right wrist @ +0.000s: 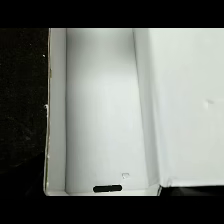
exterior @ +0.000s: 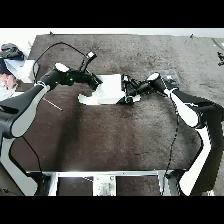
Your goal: Fold the box and place the chain.
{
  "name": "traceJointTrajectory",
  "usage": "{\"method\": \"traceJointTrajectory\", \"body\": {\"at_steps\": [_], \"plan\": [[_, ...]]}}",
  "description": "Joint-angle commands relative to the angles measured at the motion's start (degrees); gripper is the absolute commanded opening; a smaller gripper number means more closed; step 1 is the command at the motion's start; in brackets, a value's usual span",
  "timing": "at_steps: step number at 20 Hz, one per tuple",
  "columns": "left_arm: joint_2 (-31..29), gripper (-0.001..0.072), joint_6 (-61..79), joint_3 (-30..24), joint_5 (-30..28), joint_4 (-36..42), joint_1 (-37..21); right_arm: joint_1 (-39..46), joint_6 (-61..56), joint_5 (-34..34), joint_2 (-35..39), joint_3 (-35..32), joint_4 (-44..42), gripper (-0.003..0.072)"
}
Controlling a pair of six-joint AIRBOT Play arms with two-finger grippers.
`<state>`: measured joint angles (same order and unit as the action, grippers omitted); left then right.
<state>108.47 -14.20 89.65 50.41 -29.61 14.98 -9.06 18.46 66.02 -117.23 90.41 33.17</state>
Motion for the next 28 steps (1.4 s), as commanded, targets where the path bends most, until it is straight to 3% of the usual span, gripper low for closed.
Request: {"method": "traceJointTrajectory", "body": {"at_steps": [1,10,16,21,26,27,28], "plan": [[2.49,0.0011,-0.37,0.59,-0.46,-0.57,-0.07,-0.02,-0.02,0.00,-0.04,0.00,0.04,0.0473],[3.96,0.0011,4.00,0.66,0.15,-1.81,-0.02,-0.02,-0.02,0.02,-0.04,0.00,0.02,0.0473],[-2.99,0.0010,8.85,0.92,1.92,-4.57,-0.09,-0.02,-0.02,0.00,-0.04,0.00,0.02,0.0473],[-10.80,0.0012,8.13,0.94,9.40,-14.25,-0.09,-0.02,-0.02,0.00,-0.04,0.00,0.02,0.0473],[-11.37,0.0014,8.00,0.87,21.35,-22.71,-0.09,-0.02,-0.02,0.00,-0.04,0.00,0.02,0.0473],[-11.32,0.0069,8.11,0.66,21.75,-24.59,-0.09,-0.02,-0.02,0.00,-0.04,0.00,0.02,0.0473],[-11.32,0.0402,8.20,0.07,20.83,-25.68,-0.09,-0.02,-0.02,0.00,-0.04,0.00,0.02,0.0473]]}}
